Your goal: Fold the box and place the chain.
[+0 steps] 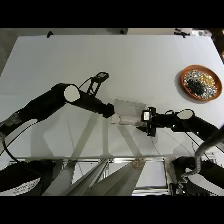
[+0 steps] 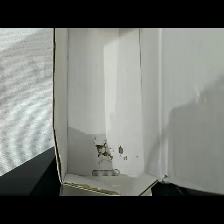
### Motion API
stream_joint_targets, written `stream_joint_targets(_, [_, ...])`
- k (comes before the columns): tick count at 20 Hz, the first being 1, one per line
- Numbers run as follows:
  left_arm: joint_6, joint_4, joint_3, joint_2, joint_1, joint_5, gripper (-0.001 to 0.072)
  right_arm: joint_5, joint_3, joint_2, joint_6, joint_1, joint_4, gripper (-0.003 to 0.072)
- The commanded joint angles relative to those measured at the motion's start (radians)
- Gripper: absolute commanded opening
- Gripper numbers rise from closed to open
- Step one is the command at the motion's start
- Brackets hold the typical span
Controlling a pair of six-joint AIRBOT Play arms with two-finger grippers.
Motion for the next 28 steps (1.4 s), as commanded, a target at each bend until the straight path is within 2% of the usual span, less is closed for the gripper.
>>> stream_joint_targets(1, [-0.123,0.080,0.109,-0.053,-0.006,-0.135,0.0562,0.000,0.000,0.001,0.000,0.000,0.000,0.0341])
stream_joint_targets(5, [-0.247,0.193,0.235,-0.142,-0.060,-0.304,0.0546,0.000,0.000,0.001,0.000,0.000,0.000,0.0341])
stream_joint_targets(6, [-0.264,0.191,0.246,-0.163,-0.072,-0.315,0.0503,0.000,0.000,0.001,0.000,0.000,0.000,0.0341])
stream_joint_targets(14, [-0.380,0.187,0.285,-0.285,-0.137,-0.317,0.0490,0.000,0.000,0.001,0.000,0.000,0.000,0.0341])
stream_joint_targets(15, [-0.395,0.188,0.295,-0.294,-0.137,-0.316,0.0468,0.001,0.000,0.001,0.000,0.000,0.000,0.0341])
stream_joint_targets(16, [-0.409,0.190,0.306,-0.303,-0.137,-0.303,0.0412,0.000,0.000,0.001,0.000,0.000,0.000,0.0341])
stream_joint_targets(18, [-0.443,0.190,0.312,-0.309,-0.137,-0.262,0.0384,0.000,0.000,0.001,0.000,0.000,0.000,0.0341])
stream_joint_targets(19, [-0.452,0.193,0.312,-0.309,-0.137,-0.248,0.0333,0.000,0.000,0.001,0.000,0.000,0.000,0.0341])
stream_joint_targets(25, [-0.514,0.198,0.312,-0.342,-0.151,-0.216,0.0260,0.000,0.000,0.001,0.000,0.000,0.000,0.0341])
stream_joint_targets(26, [-0.526,0.200,0.312,-0.352,-0.157,-0.212,0.0201,0.000,0.000,0.001,0.000,0.000,0.000,0.0341])
stream_joint_targets(27, [-0.536,0.200,0.312,-0.360,-0.164,-0.210,0.0192,0.000,0.000,0.001,0.000,0.000,0.000,0.0341])
stream_joint_targets(28, [-0.556,0.206,0.312,-0.369,-0.169,-0.210,0.0127,0.000,0.000,0.001,0.000,0.000,0.000,0.0341])
